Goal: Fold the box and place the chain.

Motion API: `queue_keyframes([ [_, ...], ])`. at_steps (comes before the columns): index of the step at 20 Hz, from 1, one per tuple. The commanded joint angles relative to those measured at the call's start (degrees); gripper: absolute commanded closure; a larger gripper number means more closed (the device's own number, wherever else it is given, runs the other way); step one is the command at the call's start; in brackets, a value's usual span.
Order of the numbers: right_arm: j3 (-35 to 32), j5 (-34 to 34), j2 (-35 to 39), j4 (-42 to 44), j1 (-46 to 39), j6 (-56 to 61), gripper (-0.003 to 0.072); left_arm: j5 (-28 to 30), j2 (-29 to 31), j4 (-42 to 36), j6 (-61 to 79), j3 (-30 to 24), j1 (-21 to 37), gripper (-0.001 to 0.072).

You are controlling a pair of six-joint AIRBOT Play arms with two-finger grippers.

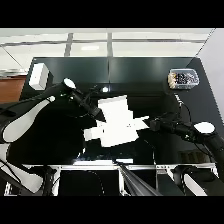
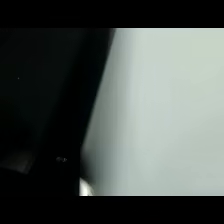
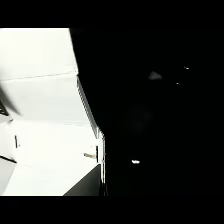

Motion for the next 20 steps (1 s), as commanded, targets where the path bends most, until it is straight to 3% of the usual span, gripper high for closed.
queue_keyframes([
  [1,-0.04,0.46,0.04,-0.33,0.02,0.07,0.0673,1.14,-0.44,0.35,1.49,0.74,-0.90,0.0673],
  [2,-0.04,0.59,0.04,-0.33,0.02,0.07,0.0671,1.11,-0.44,-0.26,1.73,0.76,-0.90,0.0685],
  [3,-0.02,0.87,0.04,-0.35,0.02,0.04,0.0587,1.03,-0.42,-0.59,1.92,0.76,-0.83,0.0685],
  [4,0.20,0.94,0.07,-0.85,-0.02,0.04,0.0203,0.59,-0.39,-0.57,1.90,0.92,-0.76,0.0687],
  [5,1.29,1.64,0.07,-3.10,-0.02,0.02,0.0005,-0.31,-0.22,-0.50,1.97,1.18,-0.72,0.0687],
  [8,10.29,10.84,0.07,-16.41,-0.13,0.68,0.0006,-0.81,3.87,2.86,2.08,0.98,-0.96,0.0690],
  [10,15.80,18.88,0.07,-20.09,-0.13,0.76,0.0006,0.76,10.34,0.68,8.87,-3.10,-2.21,0.0691],
  [12,17.40,22.01,0.07,-20.11,0.15,0.59,0.0006,15.89,18.53,0.35,16.57,-10.62,-3.78,0.0688],
  [14,17.18,19.96,0.04,-22.64,1.70,-4.44,0.0006,28.33,23.26,-0.37,28.15,-15.76,-4.72,0.0685],
  [20,17.07,8.09,-0.15,-32.79,11.26,-18.18,0.0006,28.02,20.50,-0.37,47.54,-16.22,-5.25,0.0685],
])
